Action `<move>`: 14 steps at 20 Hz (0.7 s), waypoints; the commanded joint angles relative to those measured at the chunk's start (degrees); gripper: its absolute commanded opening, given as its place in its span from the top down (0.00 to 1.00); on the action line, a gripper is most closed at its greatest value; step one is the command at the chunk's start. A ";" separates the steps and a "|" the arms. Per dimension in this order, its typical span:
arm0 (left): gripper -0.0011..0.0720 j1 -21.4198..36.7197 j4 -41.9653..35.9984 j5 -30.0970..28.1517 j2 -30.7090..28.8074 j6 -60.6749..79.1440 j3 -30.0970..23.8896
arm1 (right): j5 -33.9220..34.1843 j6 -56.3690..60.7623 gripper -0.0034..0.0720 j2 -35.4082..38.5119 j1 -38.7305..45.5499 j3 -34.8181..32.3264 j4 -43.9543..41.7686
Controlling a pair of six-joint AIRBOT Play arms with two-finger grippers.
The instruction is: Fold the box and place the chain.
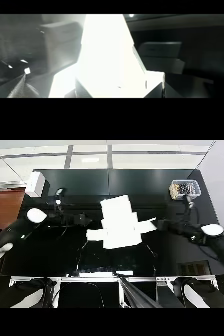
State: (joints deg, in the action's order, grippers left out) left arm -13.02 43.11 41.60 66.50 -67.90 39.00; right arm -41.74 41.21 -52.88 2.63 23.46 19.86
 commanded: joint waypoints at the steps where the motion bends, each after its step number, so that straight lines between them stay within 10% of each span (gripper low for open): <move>1: 0.04 2.99 -19.71 13.44 12.50 12.11 6.27 | 12.20 -0.94 0.93 1.70 -12.26 -4.33 -5.31; 6: 0.04 2.16 -20.22 21.99 24.65 15.02 16.37 | 13.07 -0.92 0.93 1.66 -15.98 -4.33 -5.29; 10: 0.04 1.51 -16.94 42.21 33.05 21.53 25.03 | 13.68 -0.94 0.93 1.66 -15.96 -4.33 -5.27; 14: 0.17 1.11 -5.90 43.98 34.07 22.73 27.85 | 13.73 -0.94 0.93 1.66 -15.96 -4.33 -5.27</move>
State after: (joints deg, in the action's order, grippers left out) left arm -11.62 30.85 80.49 98.70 -47.66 64.20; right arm -28.51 40.27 -51.27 -13.08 19.18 14.72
